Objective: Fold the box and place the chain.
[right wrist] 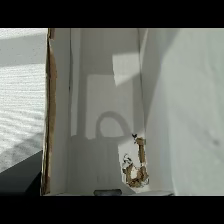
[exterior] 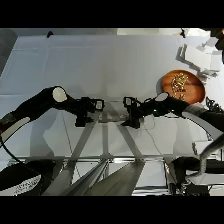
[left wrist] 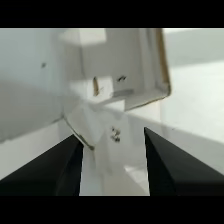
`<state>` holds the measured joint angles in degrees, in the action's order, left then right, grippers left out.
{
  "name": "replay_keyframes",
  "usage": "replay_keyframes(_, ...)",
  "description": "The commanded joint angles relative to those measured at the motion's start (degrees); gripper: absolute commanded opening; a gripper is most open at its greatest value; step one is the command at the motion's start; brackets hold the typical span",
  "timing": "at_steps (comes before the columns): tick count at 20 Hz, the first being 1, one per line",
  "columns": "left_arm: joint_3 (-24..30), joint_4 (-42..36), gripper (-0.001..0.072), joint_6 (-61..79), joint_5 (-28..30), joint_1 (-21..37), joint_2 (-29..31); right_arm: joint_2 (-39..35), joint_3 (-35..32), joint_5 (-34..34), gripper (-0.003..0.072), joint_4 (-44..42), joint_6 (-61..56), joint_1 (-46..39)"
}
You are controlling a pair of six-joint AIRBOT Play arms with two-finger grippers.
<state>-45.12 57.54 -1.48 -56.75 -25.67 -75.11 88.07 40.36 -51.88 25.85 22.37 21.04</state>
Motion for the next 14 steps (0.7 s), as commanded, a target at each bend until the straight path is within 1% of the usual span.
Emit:
replay_keyframes(1, 0.0, -2.7, 0.0413, 3.2, -1.7, 0.0, -0.2, 0.0, 0.0, 0.0, 0.0524, 0.0, 0.0, 0.0)
replay_keyframes(5, 0.0, -3.0, 0.0413, 3.2, -3.5, 0.0, -0.2, 0.0, 0.0, 0.0, 0.0524, 0.0, 0.0, 0.0)
replay_keyframes(8, 0.0, -3.1, 0.0401, 3.2, -2.4, 0.0, -0.2, 0.0, 0.0, 0.0, 0.0524, 0.0, 0.0, 0.0)
replay_keyframes(10, 0.2, -3.1, 0.0204, 3.2, -0.4, 0.0, -0.2, 0.0, 0.0, 0.0, 0.0524, 0.0, 0.0, 0.0)
replay_keyframes(12, 0.2, -3.1, 0.0187, 3.2, -0.3, 0.0, -0.2, 0.0, 0.0, 0.0, 0.0524, 0.0, 0.0, 0.0)
replay_keyframes(13, 0.2, -3.1, 0.0103, 3.2, -0.3, 0.0, -0.2, 0.0, 0.0, 0.0, 0.0524, 0.0, 0.0, 0.0)
replay_keyframes(14, 0.3, -3.1, 0.0001, 3.2, -0.3, 0.0, -0.2, 0.0, 0.0, 0.0, 0.0524, 0.0, 0.0, 0.0)
